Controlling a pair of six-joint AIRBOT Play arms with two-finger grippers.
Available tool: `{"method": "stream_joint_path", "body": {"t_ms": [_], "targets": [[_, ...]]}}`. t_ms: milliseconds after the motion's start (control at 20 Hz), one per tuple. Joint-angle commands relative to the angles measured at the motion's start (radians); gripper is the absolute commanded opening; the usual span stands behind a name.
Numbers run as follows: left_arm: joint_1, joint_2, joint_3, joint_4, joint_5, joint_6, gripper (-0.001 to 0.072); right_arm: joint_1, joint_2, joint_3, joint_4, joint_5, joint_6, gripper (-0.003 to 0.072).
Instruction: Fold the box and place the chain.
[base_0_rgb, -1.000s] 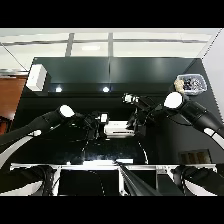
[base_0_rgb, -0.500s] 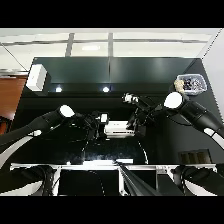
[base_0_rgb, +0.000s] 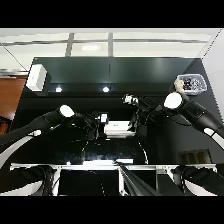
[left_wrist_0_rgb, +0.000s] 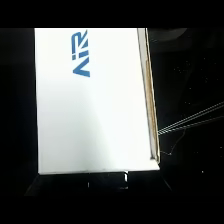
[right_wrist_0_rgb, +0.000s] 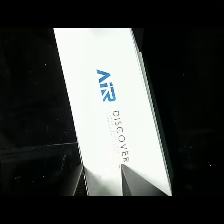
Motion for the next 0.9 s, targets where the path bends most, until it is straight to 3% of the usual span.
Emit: {"method": "stream_joint_path", "body": {"t_ms": [0, 550, 850], "targets": [[0.000, 0.000, 0.000, 0.000, 0.001, 0.001, 0.0399, 0.000, 0.000, 0.000, 0.007, -0.004, -0.002, 0.0281], [0.000, 0.000, 0.000, 0.000, 0.001, 0.001, 0.0398, 0.000, 0.010, -0.022, 0.007, -0.005, 0.008, 0.0281], [0.000, 0.000, 0.000, 0.000, -0.002, 0.001, 0.0399, -0.032, 0.126, -0.020, 0.006, 0.005, 0.113, 0.0281]]}}
